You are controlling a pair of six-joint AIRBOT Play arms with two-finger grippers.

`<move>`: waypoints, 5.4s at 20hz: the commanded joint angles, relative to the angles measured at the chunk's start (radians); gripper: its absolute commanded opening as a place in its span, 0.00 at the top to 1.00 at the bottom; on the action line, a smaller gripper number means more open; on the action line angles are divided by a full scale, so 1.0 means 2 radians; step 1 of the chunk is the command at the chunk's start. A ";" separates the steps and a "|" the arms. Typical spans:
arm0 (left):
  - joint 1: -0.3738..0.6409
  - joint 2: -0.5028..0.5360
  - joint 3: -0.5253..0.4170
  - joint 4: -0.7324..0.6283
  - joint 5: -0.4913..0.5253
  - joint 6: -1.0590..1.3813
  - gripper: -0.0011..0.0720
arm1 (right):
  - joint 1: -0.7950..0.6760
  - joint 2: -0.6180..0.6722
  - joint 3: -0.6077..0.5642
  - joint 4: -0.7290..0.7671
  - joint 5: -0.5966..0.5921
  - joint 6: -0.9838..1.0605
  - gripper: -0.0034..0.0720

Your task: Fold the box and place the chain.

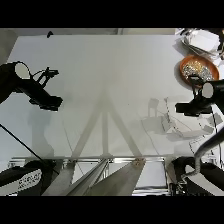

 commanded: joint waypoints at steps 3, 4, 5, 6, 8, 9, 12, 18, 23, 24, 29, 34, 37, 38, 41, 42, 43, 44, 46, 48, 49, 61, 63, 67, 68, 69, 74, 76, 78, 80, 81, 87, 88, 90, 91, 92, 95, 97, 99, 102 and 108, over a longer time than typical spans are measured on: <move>0.001 0.000 0.000 0.000 0.000 0.000 0.97 | 0.000 0.000 0.001 0.004 -0.004 0.000 0.92; 0.001 0.000 0.000 0.000 0.000 0.000 0.97 | 0.000 0.000 0.001 0.006 -0.003 0.000 0.92; 0.001 0.000 0.000 0.000 0.000 0.000 0.97 | 0.000 0.000 0.001 0.004 0.000 -0.010 0.92; 0.001 0.000 0.000 0.000 0.000 0.000 0.97 | 0.000 0.000 0.005 -0.001 0.001 -0.037 0.92; 0.001 0.000 0.000 0.000 0.000 0.000 0.97 | -0.001 0.000 0.027 -0.024 0.016 -0.084 0.93; 0.001 0.000 0.000 0.000 0.000 0.000 0.97 | -0.008 0.000 0.042 -0.049 0.024 -0.092 0.93; 0.001 0.000 0.000 0.000 0.000 0.000 0.97 | -0.069 0.000 0.085 -0.117 0.050 -0.108 0.93; 0.001 0.000 0.000 0.000 0.000 0.000 0.97 | -0.237 -0.002 0.092 -0.130 0.023 -0.175 0.32; 0.001 0.000 0.000 0.000 0.000 0.000 0.97 | -0.281 -0.057 0.092 -0.109 0.002 -0.257 0.32; 0.001 0.000 0.000 0.000 0.000 0.000 0.97 | -0.281 -0.071 0.092 -0.105 0.002 -0.270 0.32; 0.001 0.000 0.000 -0.001 0.000 0.000 0.97 | -0.281 -0.117 0.092 -0.089 -0.004 -0.307 0.32; 0.001 0.000 0.000 0.000 0.000 0.000 0.97 | -0.281 -0.159 0.092 -0.066 -0.008 -0.324 0.45; 0.001 0.000 0.000 0.000 0.000 0.000 0.97 | -0.281 -0.167 0.092 -0.066 -0.019 -0.317 0.79; 0.001 0.000 0.000 0.000 0.000 0.000 0.97 | -0.281 -0.167 0.092 -0.065 -0.015 -0.318 0.85; 0.001 0.000 0.000 -0.001 0.000 0.000 0.97 | -0.261 -0.149 0.092 -0.046 -0.007 -0.324 0.92; 0.001 0.000 0.000 -0.001 0.000 0.000 0.97 | -0.244 -0.132 0.092 -0.032 -0.011 -0.331 0.92; 0.001 0.000 0.000 -0.001 0.000 0.000 0.97 | -0.226 -0.112 0.092 -0.015 -0.016 -0.332 0.92; 0.001 0.000 0.000 -0.001 0.000 0.000 0.97 | -0.210 -0.093 0.092 0.008 -0.018 -0.332 0.92; 0.001 0.000 0.000 -0.001 0.000 0.000 0.97 | -0.181 -0.053 0.092 0.073 -0.017 -0.334 0.92; 0.001 0.000 0.000 -0.001 0.000 0.000 0.97 | -0.152 -0.014 0.089 0.150 -0.017 -0.336 0.93; 0.001 0.000 0.000 -0.001 0.000 0.000 0.97 | -0.135 0.009 0.083 0.179 -0.024 -0.337 0.93; 0.001 0.000 0.000 -0.001 0.000 0.006 0.97 | 0.045 0.216 -0.162 0.291 -0.165 -0.205 0.93; 0.001 0.000 0.000 -0.001 0.000 0.006 0.97 | 0.077 0.215 -0.179 0.290 -0.187 -0.186 0.93; 0.001 0.000 0.000 -0.001 0.000 0.006 0.97 | 0.139 0.211 -0.204 0.288 -0.253 -0.156 0.93; 0.001 0.000 0.000 -0.001 0.000 0.006 0.97 | 0.149 0.206 -0.205 0.288 -0.263 -0.156 0.93; 0.001 0.000 0.000 -0.001 0.000 0.006 0.97 | 0.156 0.200 -0.205 0.288 -0.271 -0.152 0.93; 0.001 0.000 0.000 -0.013 0.035 0.005 0.98 | 0.163 0.162 -0.205 0.287 -0.313 -0.145 0.92; 0.001 0.000 0.000 -0.023 0.050 0.005 0.97 | 0.163 0.157 -0.205 0.287 -0.319 -0.145 0.92; 0.001 0.000 0.000 -0.051 0.065 0.045 0.97 | 0.163 0.157 -0.205 0.288 -0.317 -0.145 0.92; 0.000 0.000 -0.001 -0.102 0.083 0.103 0.90 | 0.163 0.157 -0.205 0.288 -0.316 -0.145 0.92; 0.000 -0.001 -0.001 -0.144 0.088 0.150 0.74 | 0.163 0.157 -0.205 0.288 -0.316 -0.145 0.92; -0.035 -0.057 0.000 -0.408 0.084 0.347 0.30 | 0.163 0.157 -0.205 0.290 -0.316 -0.145 0.92; -0.049 -0.076 0.000 -0.419 0.085 0.369 0.22 | 0.163 0.157 -0.205 0.290 -0.316 -0.145 0.92; -0.075 -0.110 0.000 -0.432 0.093 0.408 0.20 | 0.163 0.157 -0.205 0.290 -0.315 -0.145 0.92; -0.084 -0.127 0.000 -0.443 0.095 0.422 0.20 | 0.163 0.157 -0.205 0.290 -0.315 -0.145 0.92; -0.090 -0.142 0.000 -0.456 0.096 0.432 0.20 | 0.163 0.157 -0.205 0.290 -0.314 -0.145 0.92; -0.101 -0.176 0.000 -0.489 0.112 0.456 0.20 | 0.163 0.157 -0.204 0.290 -0.303 -0.145 0.92; -0.105 -0.188 0.004 -0.507 0.121 0.467 0.20 | 0.163 0.157 -0.205 0.290 -0.294 -0.145 0.92; -0.111 -0.196 0.014 -0.515 0.122 0.468 0.20 | 0.163 0.157 -0.205 0.290 -0.291 -0.145 0.92; -0.126 -0.206 0.026 -0.513 0.124 0.468 0.22 | 0.163 0.157 -0.205 0.290 -0.292 -0.145 0.92; -0.142 -0.215 0.028 -0.468 0.095 0.466 0.47 | 0.163 0.157 -0.204 0.290 -0.292 -0.145 0.92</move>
